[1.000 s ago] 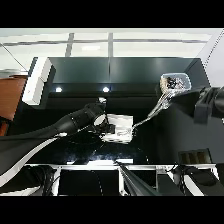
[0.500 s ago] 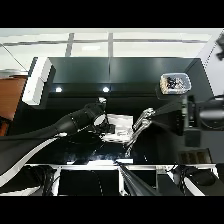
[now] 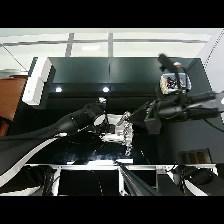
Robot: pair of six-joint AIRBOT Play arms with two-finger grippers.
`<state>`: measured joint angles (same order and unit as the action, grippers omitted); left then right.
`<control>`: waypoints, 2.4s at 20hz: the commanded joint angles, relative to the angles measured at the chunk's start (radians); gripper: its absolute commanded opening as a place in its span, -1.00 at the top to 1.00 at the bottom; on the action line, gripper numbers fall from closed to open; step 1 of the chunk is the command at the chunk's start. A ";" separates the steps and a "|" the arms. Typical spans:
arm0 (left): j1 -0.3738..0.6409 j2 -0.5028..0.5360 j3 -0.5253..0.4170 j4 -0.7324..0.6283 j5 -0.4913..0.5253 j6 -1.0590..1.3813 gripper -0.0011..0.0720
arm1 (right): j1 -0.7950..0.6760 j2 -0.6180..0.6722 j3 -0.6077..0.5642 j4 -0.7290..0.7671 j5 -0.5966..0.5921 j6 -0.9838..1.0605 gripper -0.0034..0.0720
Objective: Fold the box and place the chain.
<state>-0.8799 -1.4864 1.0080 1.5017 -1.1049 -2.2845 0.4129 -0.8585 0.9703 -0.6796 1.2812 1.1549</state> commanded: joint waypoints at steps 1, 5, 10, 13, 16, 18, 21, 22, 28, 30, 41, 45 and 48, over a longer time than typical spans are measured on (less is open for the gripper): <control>-0.001 0.000 0.000 0.000 0.001 0.000 0.88 | 0.011 -0.039 -0.082 -0.052 -0.069 -0.001 0.81; -0.001 0.000 0.000 0.001 0.002 0.000 0.88 | 0.011 -0.039 -0.217 -0.038 -0.125 0.000 0.81; -0.001 0.000 0.000 0.001 0.002 0.000 0.88 | 0.005 -0.038 -0.246 -0.032 -0.159 -0.001 -0.46; -0.001 0.000 0.000 0.000 0.000 0.000 0.88 | -0.099 -0.033 -0.196 -0.077 -0.029 -0.012 -0.45; -0.001 0.000 0.000 0.000 0.000 0.000 0.88 | -0.255 -0.019 -0.182 -0.244 0.081 -0.029 -0.45; 0.000 0.000 0.000 0.001 0.001 0.000 0.88 | -0.298 -0.019 -0.203 -0.404 0.082 -0.042 -0.46; 0.000 0.000 0.000 0.001 0.005 0.000 0.88 | -0.291 -0.019 -0.334 -0.436 -0.110 -0.267 -0.49; 0.000 0.000 0.000 0.001 0.002 0.000 0.88 | -0.277 -0.020 -0.383 -0.417 -0.188 -0.382 -0.94; 0.001 0.000 0.000 0.002 0.004 0.000 0.88 | -0.064 -0.048 -0.496 -0.306 -0.404 -0.733 -0.98; 0.001 0.000 0.000 0.001 0.003 0.000 0.88 | -0.010 -0.076 -0.518 -0.252 -0.462 -0.801 -0.97; 0.001 0.000 0.000 0.001 0.000 0.000 0.88 | 0.038 -0.206 -0.520 -0.124 -0.496 -1.027 -0.95; 0.001 0.000 0.000 0.001 0.000 0.000 0.88 | 0.038 -0.235 -0.520 -0.125 -0.497 -1.051 -0.95; 0.001 0.000 0.000 0.001 0.000 0.000 0.88 | 0.038 -0.241 -0.520 -0.125 -0.505 -1.077 -0.95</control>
<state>-0.8795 -1.4864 1.0080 1.5024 -1.1042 -2.2845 0.4503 -1.0889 0.4503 -0.8074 0.7815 0.1062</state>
